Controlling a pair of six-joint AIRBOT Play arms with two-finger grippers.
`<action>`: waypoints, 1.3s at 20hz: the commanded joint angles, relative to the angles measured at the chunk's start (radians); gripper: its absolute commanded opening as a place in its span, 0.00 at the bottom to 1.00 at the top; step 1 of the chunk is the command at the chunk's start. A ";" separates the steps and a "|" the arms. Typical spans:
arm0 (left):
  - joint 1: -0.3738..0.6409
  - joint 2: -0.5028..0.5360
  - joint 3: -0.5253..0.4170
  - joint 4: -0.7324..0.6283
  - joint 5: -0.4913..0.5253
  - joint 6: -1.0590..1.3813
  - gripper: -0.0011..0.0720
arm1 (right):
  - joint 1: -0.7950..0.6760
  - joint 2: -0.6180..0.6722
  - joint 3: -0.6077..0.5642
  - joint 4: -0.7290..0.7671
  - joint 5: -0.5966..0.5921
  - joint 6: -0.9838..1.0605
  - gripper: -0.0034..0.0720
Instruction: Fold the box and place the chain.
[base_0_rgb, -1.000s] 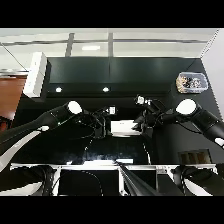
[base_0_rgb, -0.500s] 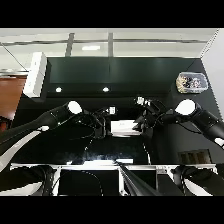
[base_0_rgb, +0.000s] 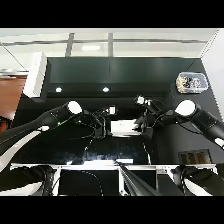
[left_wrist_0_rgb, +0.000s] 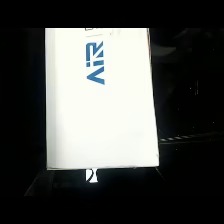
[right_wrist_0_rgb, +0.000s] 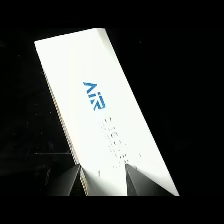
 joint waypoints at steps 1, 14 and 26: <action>0.000 0.000 0.000 0.000 0.000 0.001 0.52 | -0.035 0.027 0.014 0.007 0.064 0.117 0.49; 0.000 0.000 0.000 0.000 0.000 0.001 0.52 | -0.115 0.036 -0.025 0.298 0.124 0.641 0.06; 0.000 0.000 0.000 0.000 0.001 0.001 0.52 | -0.079 -0.125 -0.025 0.183 0.052 0.699 0.06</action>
